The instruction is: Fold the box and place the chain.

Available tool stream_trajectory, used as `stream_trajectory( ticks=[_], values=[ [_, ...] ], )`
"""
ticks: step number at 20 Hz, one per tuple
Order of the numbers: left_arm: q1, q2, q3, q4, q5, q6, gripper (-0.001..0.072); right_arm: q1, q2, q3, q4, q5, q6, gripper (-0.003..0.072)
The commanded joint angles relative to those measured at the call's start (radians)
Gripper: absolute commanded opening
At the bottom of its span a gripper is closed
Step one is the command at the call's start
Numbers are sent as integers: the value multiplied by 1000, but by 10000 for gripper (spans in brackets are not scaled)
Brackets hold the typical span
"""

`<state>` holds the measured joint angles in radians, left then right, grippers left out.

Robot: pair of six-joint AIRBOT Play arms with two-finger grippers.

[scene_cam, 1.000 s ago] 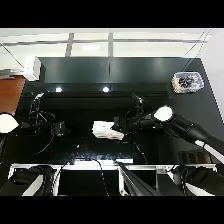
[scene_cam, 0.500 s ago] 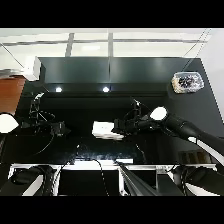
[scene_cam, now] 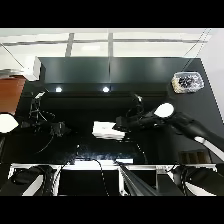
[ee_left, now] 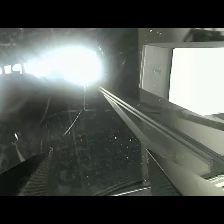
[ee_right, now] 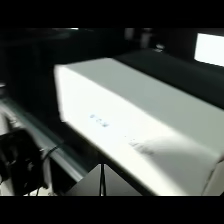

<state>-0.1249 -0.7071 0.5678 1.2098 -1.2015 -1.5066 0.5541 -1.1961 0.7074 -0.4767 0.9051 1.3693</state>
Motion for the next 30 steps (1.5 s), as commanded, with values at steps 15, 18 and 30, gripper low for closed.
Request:
stream_trajectory(
  ticks=[15, 18, 30],
  values=[
    [-403, -580, 355, -303, 192, 1482, 715, -500, 332, 12, -399, 325, -13, 22],
    [-447, -629, 355, -338, 212, 1503, 714, -500, 331, 12, -412, 312, -13, 23],
    [-457, -632, 354, -346, 145, 1381, 717, -500, 331, 12, -418, 298, -13, 22]
  ],
)
